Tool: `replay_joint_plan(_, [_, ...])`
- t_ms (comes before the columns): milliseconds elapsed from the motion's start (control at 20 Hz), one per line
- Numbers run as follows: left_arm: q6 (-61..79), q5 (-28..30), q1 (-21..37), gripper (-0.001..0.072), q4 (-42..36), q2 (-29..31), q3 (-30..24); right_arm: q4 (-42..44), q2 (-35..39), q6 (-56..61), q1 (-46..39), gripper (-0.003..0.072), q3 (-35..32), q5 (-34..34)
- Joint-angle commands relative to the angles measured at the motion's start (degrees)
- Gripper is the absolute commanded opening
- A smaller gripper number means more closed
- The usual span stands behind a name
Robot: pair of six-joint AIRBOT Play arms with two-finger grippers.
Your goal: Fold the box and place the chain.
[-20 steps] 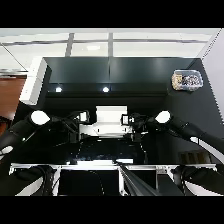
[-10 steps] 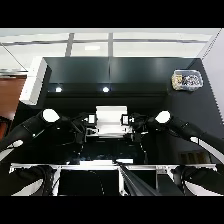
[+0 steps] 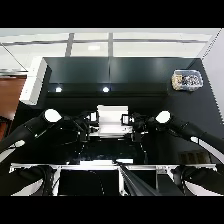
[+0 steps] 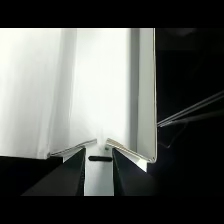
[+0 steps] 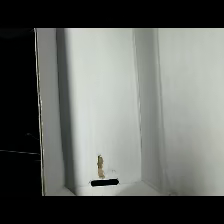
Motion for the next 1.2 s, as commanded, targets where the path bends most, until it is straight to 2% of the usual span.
replay_joint_plan(0, [-0.04, 0.0, -0.13, 0.0222, -7.15, -1.01, 0.02, -0.13, 0.0, 0.0, 0.04, 0.0476, 0.02, 0.15])
replay_joint_plan(250, [-0.02, -0.02, -0.11, 0.0218, -6.95, -3.41, 0.02, -0.15, 0.0, 0.0, 0.04, 0.0476, 0.02, 0.15])
replay_joint_plan(300, [-0.02, -0.02, -0.11, 0.0188, -6.23, -3.48, 0.02, -0.13, 0.0, 0.0, 0.04, 0.0476, 0.02, 0.13])
replay_joint_plan(350, [-0.02, -0.07, -0.11, 0.0124, -5.42, -3.45, 0.02, -0.13, 0.0, -0.02, 0.04, 0.0476, 0.02, 0.13])
replay_joint_plan(400, [-0.04, -0.24, -0.09, 0.0131, -5.42, -3.45, 0.02, -0.13, 0.0, 0.0, 0.04, 0.0476, 0.02, 0.13])
replay_joint_plan(500, [-0.04, -0.24, -0.09, 0.0354, -7.15, -3.45, 0.02, -0.13, 0.0, 0.0, 0.04, 0.0477, 0.02, 0.11])
replay_joint_plan(550, [-0.02, -0.33, -0.11, 0.035, -7.28, -3.45, 0.02, -0.13, 0.0, 0.0, 0.04, 0.0477, 0.02, 0.13])
replay_joint_plan(600, [-0.02, -0.63, -0.15, 0.0275, -6.99, -3.45, 0.02, -0.13, 0.0, 0.0, 0.04, 0.0477, 0.02, 0.11])
replay_joint_plan(650, [0.0, -1.25, -0.15, 0.0116, -6.69, -3.45, 0.02, -0.13, 0.0, 0.0, 0.04, 0.0477, 0.02, 0.11])
replay_joint_plan(700, [-0.02, -1.38, -0.17, 0.0189, -6.69, -3.45, 0.0, -0.13, 0.0, 0.0, 0.04, 0.0477, 0.02, 0.11])
replay_joint_plan(750, [-0.02, -1.36, -0.15, 0.04, -6.75, -3.45, 0.02, -0.13, 0.0, 0.0, 0.04, 0.0477, 0.02, 0.13])
replay_joint_plan(800, [-0.02, -1.31, -0.04, 0.0371, -6.49, -3.45, 0.04, -0.13, 0.0, 0.0, 0.04, 0.0477, 0.02, 0.11])
replay_joint_plan(850, [-0.22, -1.51, 0.13, 0.0082, -4.9, -3.34, 0.37, -0.13, 0.0, 0.0, 0.04, 0.0476, 0.02, 0.11])
replay_joint_plan(900, [-2.97, -1.84, 0.48, 0.0032, -2.32, -3.04, 1.03, -0.13, 0.0, 0.0, 0.04, 0.0477, 0.02, 0.11])
replay_joint_plan(1000, [-15.37, -3.48, 2.95, 0.0031, 0.5, -1.66, 2.71, -0.13, 0.0, 0.0, 0.04, 0.0477, 0.02, 0.11])
replay_joint_plan(1150, [-29.18, -8.04, 10.12, 0.003, 8.33, 3.63, 5.55, -0.13, 0.0, 0.0, 0.04, 0.0477, 0.02, 0.13])
